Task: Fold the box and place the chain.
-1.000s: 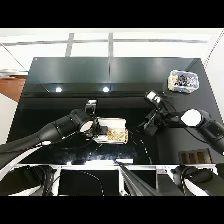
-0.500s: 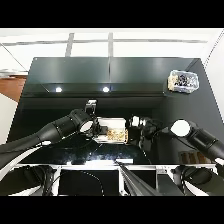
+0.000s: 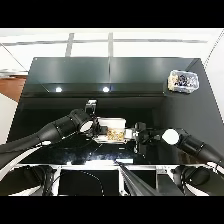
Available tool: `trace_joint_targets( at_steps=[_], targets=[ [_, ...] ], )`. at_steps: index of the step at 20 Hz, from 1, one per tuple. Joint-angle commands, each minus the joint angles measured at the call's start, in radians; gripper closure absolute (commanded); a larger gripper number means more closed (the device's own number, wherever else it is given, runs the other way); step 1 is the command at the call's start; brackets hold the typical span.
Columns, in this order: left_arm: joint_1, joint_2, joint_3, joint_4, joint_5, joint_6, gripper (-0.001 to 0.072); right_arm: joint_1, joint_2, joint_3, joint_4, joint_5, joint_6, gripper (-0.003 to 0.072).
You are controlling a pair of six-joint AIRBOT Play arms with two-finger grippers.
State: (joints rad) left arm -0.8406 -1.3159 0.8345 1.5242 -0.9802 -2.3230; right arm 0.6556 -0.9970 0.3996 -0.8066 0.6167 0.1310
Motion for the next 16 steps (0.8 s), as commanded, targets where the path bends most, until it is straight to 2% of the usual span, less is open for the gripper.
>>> trace_joint_targets(
  at_steps=[1,15,16],
  targets=[
    [0.0,0.0,0.001,0.0,0.0,0.0,0.0679,0.013,-0.03,-0.002,0.002,-0.065,-0.014,-0.0012],
    [0.0,0.0,0.001,0.0,0.0,0.0,0.0679,0.013,-0.077,-0.002,0.055,-0.086,-0.092,-0.001],
    [0.0,0.0,0.001,0.0,-0.001,0.0,0.0679,0.014,-0.085,-0.002,0.055,-0.083,-0.092,0.0106]
  ],
)
